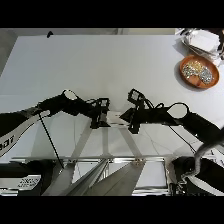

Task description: Fold the box and place the chain.

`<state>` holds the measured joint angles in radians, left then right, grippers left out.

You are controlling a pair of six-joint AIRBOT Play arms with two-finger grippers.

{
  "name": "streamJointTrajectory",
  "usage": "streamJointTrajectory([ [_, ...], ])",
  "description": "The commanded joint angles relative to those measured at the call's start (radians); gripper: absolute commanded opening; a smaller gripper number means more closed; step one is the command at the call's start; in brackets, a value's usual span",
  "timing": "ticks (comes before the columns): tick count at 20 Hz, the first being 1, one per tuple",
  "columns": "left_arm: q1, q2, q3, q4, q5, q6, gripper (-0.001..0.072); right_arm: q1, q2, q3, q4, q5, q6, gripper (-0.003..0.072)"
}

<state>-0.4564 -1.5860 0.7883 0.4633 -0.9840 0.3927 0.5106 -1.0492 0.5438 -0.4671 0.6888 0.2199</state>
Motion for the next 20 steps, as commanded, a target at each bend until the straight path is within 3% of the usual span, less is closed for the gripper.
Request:
streamJointTrajectory([
  [1,0.000,0.000,0.001,0.000,0.000,0.000,0.0343,0.000,-0.011,-0.002,0.005,-0.001,-0.001,0.0023],
  [14,0.000,0.000,0.001,0.000,0.000,0.000,0.0343,0.007,-0.011,-0.090,0.002,-0.016,-0.022,0.0023],
  [20,0.000,0.000,0.001,0.000,0.000,0.000,0.0343,0.081,-0.011,-0.138,0.002,-0.108,-0.046,0.0023],
])
